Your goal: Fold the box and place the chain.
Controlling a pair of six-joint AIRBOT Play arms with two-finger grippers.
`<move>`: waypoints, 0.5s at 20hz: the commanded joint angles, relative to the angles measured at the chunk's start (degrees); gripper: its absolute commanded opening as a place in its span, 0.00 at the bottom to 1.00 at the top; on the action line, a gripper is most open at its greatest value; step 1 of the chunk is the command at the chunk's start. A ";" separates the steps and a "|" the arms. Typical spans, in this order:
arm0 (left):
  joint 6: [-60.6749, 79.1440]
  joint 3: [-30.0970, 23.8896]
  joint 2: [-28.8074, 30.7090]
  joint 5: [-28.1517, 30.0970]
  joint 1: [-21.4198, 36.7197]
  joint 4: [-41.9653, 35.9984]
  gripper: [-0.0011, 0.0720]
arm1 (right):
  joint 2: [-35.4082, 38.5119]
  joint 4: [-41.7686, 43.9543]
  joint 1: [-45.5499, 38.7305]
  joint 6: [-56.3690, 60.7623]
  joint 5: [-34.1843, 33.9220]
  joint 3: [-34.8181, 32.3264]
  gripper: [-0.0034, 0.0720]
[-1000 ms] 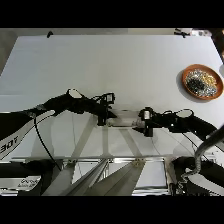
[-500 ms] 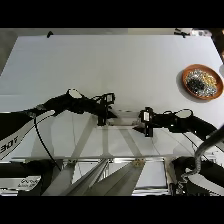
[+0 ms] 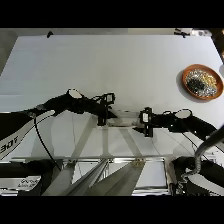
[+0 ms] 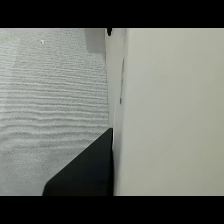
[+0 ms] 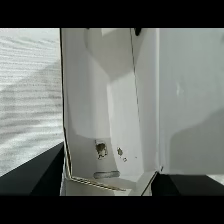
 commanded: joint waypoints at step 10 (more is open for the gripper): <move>0.00 0.07 -0.04 0.04 0.02 -0.02 0.03 | -0.04 7.19 0.00 -5.49 2.91 0.26 0.94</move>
